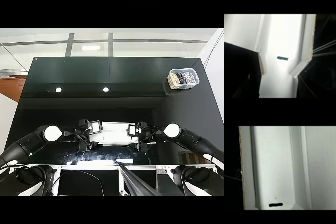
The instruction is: Fold the box and place the chain.
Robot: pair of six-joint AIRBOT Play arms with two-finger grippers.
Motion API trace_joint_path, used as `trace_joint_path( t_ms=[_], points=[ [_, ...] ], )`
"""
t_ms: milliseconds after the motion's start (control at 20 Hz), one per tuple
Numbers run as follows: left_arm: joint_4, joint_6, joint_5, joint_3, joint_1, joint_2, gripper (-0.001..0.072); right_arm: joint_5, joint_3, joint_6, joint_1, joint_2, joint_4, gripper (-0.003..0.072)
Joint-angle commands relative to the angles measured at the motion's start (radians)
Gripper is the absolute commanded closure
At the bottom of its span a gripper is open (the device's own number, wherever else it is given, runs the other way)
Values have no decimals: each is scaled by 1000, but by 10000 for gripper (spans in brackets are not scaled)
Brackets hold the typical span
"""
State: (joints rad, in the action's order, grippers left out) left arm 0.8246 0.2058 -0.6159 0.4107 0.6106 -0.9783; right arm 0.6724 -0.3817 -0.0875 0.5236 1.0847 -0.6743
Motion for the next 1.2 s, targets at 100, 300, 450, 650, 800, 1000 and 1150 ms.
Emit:
trace_joint_path(
  t_ms=[100,300,450,650,800,1000,1150],
  points=[
    [-23,-29,10,6,22,-19,28,0,0,0,0,0,0,205],
    [-21,-43,14,27,44,-48,114,0,0,0,0,0,0,205],
    [9,-43,5,41,44,-76,115,2,0,0,0,0,0,205],
    [8,-42,-4,58,44,-77,359,1,0,0,0,0,0,205],
    [-5,-41,-61,71,44,-77,447,1,0,0,0,0,0,205],
    [-9,-41,-137,73,44,-77,496,1,0,0,0,0,0,205],
    [-27,-42,-91,73,44,-77,549,1,0,0,0,0,0,205]
  ],
)
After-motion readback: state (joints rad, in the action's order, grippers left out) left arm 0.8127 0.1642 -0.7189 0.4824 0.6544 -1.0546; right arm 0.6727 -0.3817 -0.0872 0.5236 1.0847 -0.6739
